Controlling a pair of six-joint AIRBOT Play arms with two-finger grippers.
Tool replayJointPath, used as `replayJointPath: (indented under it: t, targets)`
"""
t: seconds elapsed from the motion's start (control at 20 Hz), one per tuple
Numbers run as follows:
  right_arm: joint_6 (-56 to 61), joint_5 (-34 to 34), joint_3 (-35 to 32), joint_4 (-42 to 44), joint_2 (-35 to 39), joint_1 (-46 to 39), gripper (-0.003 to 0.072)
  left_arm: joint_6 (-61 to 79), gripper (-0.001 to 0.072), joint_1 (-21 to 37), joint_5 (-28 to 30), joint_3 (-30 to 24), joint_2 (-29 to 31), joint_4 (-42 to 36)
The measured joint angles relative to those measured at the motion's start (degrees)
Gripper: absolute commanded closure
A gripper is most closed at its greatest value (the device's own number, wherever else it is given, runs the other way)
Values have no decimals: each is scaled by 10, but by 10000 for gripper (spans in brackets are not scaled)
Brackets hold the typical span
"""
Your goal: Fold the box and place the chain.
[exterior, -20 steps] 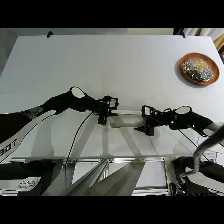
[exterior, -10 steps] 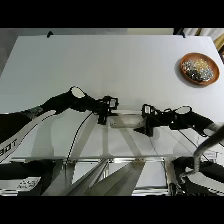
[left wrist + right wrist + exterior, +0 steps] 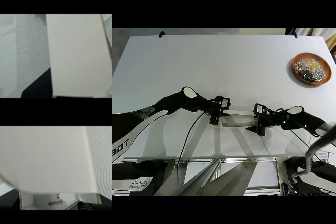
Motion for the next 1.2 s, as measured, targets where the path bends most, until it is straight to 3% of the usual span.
replayJointPath:
  t: [1.2]
  targets:
    - [0,15,0,-14,0,0,364,0,699,0,-1,0,0,0]
